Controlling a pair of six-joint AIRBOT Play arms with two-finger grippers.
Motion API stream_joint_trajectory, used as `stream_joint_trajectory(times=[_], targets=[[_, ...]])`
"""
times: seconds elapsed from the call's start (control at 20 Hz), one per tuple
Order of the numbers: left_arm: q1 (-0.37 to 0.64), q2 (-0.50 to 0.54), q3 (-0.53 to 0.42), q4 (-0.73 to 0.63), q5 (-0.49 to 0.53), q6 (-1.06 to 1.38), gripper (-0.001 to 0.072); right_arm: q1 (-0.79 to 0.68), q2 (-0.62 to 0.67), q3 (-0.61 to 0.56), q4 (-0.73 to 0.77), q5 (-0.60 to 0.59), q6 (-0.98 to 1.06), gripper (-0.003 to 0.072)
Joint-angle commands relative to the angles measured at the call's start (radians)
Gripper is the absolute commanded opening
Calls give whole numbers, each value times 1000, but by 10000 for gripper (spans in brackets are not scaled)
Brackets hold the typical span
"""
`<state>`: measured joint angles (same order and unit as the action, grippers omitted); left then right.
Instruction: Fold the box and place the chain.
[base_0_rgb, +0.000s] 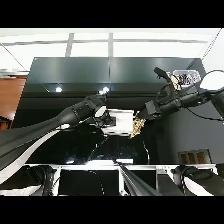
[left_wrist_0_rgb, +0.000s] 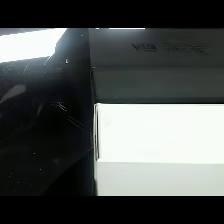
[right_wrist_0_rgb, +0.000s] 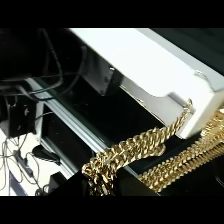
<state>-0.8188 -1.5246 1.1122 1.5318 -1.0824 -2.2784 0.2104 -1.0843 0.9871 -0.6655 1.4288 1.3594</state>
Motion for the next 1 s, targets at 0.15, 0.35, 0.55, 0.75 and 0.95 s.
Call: stream_joint_trajectory(times=[0.15,0.35,0.55,0.75,0.95], targets=[[0,0,1,0,0,0,30,74,-88,0,64,-118,-31,10],[0,0,1,0,0,0,30,95,-167,0,69,-139,-56,11],[0,0,1,0,1,0,30,110,-198,0,64,-177,-58,15],[0,0,1,0,0,0,29,116,-201,0,51,-203,-60,23],[0,0,1,0,1,0,30,92,-189,0,46,-151,-60,354]])
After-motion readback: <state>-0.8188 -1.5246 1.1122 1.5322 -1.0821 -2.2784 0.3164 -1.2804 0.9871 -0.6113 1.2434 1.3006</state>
